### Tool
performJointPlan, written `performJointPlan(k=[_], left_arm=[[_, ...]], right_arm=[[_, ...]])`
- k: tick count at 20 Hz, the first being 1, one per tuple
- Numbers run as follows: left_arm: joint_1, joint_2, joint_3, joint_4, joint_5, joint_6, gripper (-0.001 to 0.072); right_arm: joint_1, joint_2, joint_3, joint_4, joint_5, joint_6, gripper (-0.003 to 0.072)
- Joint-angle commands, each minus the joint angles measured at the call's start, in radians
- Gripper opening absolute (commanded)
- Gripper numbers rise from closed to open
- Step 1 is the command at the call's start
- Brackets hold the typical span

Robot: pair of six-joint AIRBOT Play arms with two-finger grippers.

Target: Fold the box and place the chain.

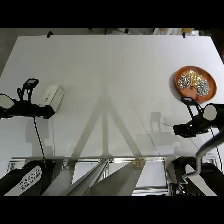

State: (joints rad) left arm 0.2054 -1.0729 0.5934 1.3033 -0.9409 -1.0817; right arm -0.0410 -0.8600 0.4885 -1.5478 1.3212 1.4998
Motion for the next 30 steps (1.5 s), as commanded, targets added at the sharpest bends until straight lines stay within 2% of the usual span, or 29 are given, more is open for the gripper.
performJointPlan(k=[1, 2, 3, 7, 13, 17, 18, 19, 21, 22, 25, 30], left_arm=[[0.001, -0.014, 0.0, 0.003, -0.04, -0.02, 0.061], [0.0, -0.014, 0.0, 0.001, -0.047, -0.02, 0.0677], [0.0, -0.014, 0.0, -0.005, -0.054, -0.02, 0.0694], [-0.001, 0.057, 0.0, -0.012, -0.085, -0.021, 0.0694], [-0.008, 0.346, 0.0, -0.012, -0.073, -0.02, 0.0693], [-0.083, 0.532, 0.0, -0.006, -0.109, -0.02, 0.0688], [-0.103, 0.558, 0.0, -0.005, -0.125, -0.02, 0.0646], [-0.122, 0.577, 0.0, -0.005, -0.142, -0.02, 0.0493], [-0.161, 0.601, 0.0, -0.008, -0.179, -0.021, 0.0106], [-0.178, 0.604, 0.0, -0.01, -0.189, -0.023, 0.0013], [-0.225, 0.6, 0.0, -0.012, -0.177, -0.023, 0.0005], [-0.245, 0.6, 0.0, -0.018, -0.159, -0.027, 0.0006]], right_arm=[[-0.001, 0.001, 0.0, 0.0, 0.0, 0.0, 0.0018], [-0.001, 0.001, 0.0, 0.0, 0.0, 0.0, 0.0018], [-0.001, 0.001, 0.0, 0.0, 0.0, 0.0, 0.0018], [-0.001, 0.001, 0.0, 0.0, 0.0, 0.0, 0.0018], [-0.001, 0.001, 0.0, 0.0, 0.0, 0.0, 0.0018], [0.0, 0.001, 0.0, 0.0, 0.0, 0.0, 0.0018], [-0.001, 0.001, 0.0, 0.0, 0.0, 0.0, 0.0018], [-0.001, 0.001, 0.0, 0.0, 0.0, 0.0, 0.0018], [0.0, 0.001, 0.0, 0.0, 0.0, 0.0, 0.0018], [-0.001, 0.001, 0.0, 0.0, 0.0, 0.0, 0.0018], [-0.001, 0.001, 0.0, 0.0, 0.0, 0.0, 0.0018], [-0.001, 0.001, 0.0, 0.0, 0.0, 0.0, 0.0018]])
